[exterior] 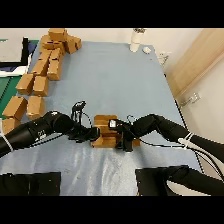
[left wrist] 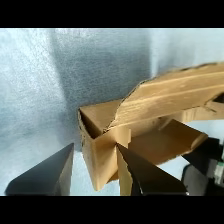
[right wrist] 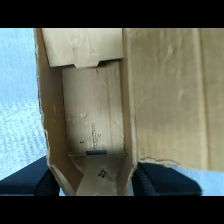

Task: Fold the box.

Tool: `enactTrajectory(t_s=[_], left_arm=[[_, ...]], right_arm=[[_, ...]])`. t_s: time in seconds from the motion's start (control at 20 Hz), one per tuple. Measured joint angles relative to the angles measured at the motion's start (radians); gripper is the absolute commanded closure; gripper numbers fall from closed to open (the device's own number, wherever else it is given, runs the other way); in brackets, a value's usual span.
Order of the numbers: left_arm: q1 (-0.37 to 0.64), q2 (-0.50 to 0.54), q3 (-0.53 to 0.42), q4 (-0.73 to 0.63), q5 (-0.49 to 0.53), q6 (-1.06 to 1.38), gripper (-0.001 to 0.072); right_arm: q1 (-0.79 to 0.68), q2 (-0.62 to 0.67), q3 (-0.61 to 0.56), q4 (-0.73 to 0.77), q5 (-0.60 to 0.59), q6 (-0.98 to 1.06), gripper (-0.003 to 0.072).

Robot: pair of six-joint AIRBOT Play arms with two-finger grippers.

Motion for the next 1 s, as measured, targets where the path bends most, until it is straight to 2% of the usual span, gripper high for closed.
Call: enactTrajectory(t_s=[0.3,0.65,1.0], left_arm=[[-0.088,-0.083,0.106,0.146,-0.056,-0.196,0.0298],[-0.175,-0.209,0.258,0.28,-0.196,-0.328,0.0299],[-0.207,-0.262,0.296,0.332,-0.258,-0.386,0.03]], right_arm=[[0.0,0.0,0.0,0.0,0.0,0.0,0.0107],[0.0,0.0,0.0,0.0,0.0,0.0,0.0107],[0.0,0.0,0.0,0.0,0.0,0.0,0.0107]])
